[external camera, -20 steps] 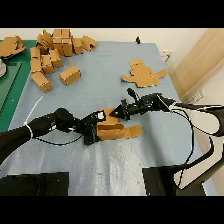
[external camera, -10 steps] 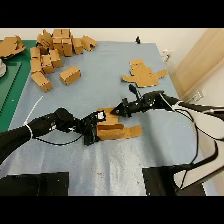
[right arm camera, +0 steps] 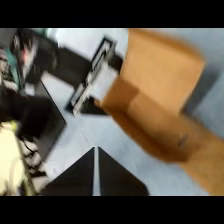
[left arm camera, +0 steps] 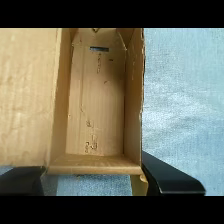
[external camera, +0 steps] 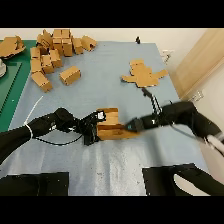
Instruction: Fold the box.
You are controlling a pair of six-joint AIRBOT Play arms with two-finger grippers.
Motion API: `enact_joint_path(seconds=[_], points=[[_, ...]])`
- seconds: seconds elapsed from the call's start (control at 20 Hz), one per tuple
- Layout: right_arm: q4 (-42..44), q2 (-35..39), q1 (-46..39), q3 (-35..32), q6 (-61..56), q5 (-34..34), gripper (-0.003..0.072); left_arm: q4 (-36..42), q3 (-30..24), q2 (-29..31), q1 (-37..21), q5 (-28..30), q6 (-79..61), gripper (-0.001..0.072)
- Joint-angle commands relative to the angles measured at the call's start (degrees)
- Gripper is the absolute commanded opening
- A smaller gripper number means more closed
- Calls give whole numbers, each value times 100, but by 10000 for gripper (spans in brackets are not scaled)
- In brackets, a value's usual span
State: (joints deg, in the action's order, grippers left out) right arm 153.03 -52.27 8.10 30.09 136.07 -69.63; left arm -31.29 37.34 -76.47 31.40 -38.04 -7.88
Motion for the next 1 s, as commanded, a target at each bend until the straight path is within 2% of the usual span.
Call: enact_joint_path(seconds=[0.0, 0.05, 0.1, 0.2, 0.35, 0.55, 0.6, 0.95], points=[[-1443, 1401, 326, -973, 140, 527, 347, 0, -4, -2, 4, 4, 0, 519], [-1963, 1530, 437, -986, 142, 734, 511, 0, -4, -2, 7, -9, 0, 520], [-2448, 1572, 511, -960, 140, 916, 526, 0, -4, -2, 4, 2, 0, 519], [-2796, 1510, 560, -844, 146, 1108, 526, 0, -4, -2, 0, 4, 0, 520], [-2876, 1154, 562, -479, 997, 1246, 526, 0, -4, -2, 4, 4, 0, 520], [-2577, 520, 640, -101, 3440, 1591, 526, 0, -4, -2, 4, 2, 0, 520], [-2553, 361, 769, -72, 3648, 1792, 527, 0, -4, -2, 4, 2, 0, 520], [-3073, -568, 1499, -63, 3650, 3049, 526, 0, -4, -2, 4, -2, 0, 520]])
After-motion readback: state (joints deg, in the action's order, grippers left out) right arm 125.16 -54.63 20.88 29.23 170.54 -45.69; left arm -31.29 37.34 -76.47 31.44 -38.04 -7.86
